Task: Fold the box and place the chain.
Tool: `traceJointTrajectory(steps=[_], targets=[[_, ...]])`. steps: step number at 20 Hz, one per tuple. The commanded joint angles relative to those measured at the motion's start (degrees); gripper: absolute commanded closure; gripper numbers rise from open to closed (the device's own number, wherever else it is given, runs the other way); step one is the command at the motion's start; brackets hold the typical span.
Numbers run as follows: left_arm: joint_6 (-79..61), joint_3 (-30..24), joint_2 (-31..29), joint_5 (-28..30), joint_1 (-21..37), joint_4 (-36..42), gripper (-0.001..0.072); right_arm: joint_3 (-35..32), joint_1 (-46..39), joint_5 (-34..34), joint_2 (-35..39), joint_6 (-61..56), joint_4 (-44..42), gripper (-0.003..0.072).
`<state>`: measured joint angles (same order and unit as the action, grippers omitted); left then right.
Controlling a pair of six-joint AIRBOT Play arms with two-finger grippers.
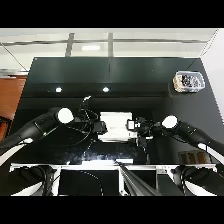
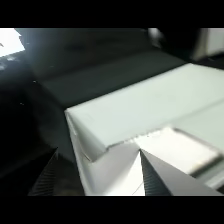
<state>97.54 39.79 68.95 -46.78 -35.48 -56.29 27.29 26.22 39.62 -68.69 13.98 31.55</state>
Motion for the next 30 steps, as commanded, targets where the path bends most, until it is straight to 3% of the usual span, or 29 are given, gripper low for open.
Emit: traceJointTrajectory(steps=[1, 6, 9, 11, 12, 14, 17, 26, 30], targets=[[11.21, 2.8, 1.11, 0.13, -4.24, -10.1, 0.0139, 0.0, 0.04, -0.02, -0.02, -0.02, 0.0, 0.0495], [28.79, 8.48, 4.11, -6.12, -11.72, -27.28, 0.0139, 0.0, 0.04, -0.02, -0.04, -0.02, 0.0, 0.0495], [34.42, 12.13, 6.71, -11.87, -14.93, -32.15, 0.014, 0.0, 0.04, -0.02, -0.04, -0.02, 0.0, 0.0495], [34.99, 13.86, 8.9, -12.66, -16.26, -32.15, 0.0213, 0.0, 0.04, -0.04, -0.02, -0.02, 0.0, 0.0495], [36.48, 14.56, 9.81, -12.98, -16.85, -32.17, 0.0216, 0.0, 0.04, -0.04, -0.02, -0.02, 0.0, 0.0495], [37.97, 15.76, 11.06, -13.81, -17.42, -32.13, 0.0319, 0.0, 0.04, 0.0, -0.02, -0.02, 0.0, 0.0495], [40.72, 15.98, 11.3, -13.94, -17.62, -31.56, 0.0361, 0.0, 0.04, 0.0, -0.02, -0.02, 0.0, 0.0495], [44.06, 15.98, 12.11, -13.7, -17.62, -31.76, 0.0385, 0.0, 0.04, 0.0, -0.02, -0.02, 0.0, 0.0495], [44.87, 16.0, 12.41, -13.22, -17.73, -31.71, 0.0498, 0.0, 0.04, 0.0, -0.02, -0.02, 0.0, 0.0495]])
